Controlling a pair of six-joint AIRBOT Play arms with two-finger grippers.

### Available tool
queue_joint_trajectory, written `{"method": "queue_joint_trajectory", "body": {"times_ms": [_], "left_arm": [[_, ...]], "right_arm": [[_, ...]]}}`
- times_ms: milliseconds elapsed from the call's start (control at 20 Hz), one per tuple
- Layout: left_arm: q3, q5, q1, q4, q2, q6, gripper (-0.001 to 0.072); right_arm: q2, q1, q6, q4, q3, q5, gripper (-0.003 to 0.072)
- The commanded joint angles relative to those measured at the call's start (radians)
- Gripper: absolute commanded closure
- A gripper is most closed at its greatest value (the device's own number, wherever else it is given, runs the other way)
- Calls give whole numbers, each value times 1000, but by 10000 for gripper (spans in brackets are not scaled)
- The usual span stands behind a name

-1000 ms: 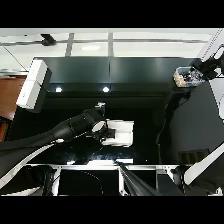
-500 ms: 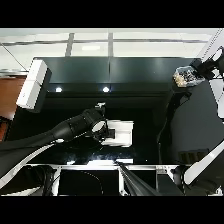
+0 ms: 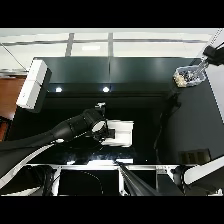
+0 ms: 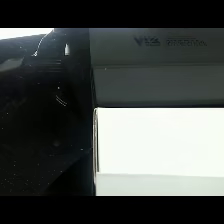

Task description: Fold the box and place the chain.

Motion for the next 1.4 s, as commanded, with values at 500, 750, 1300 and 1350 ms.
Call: {"method": "queue_joint_trajectory", "body": {"times_ms": [500,750,1300,1350], "left_arm": [[0,-3,0,1,0,0,678],[0,-3,0,1,0,0,678],[0,-3,0,1,0,0,678],[0,-3,0,1,0,0,678]], "right_arm": [[836,69,-262,448,-568,93,644],[1065,253,-256,449,-861,185,644],[1113,586,-193,558,-1083,117,644],[1113,616,-177,558,-1092,89,644]]}}
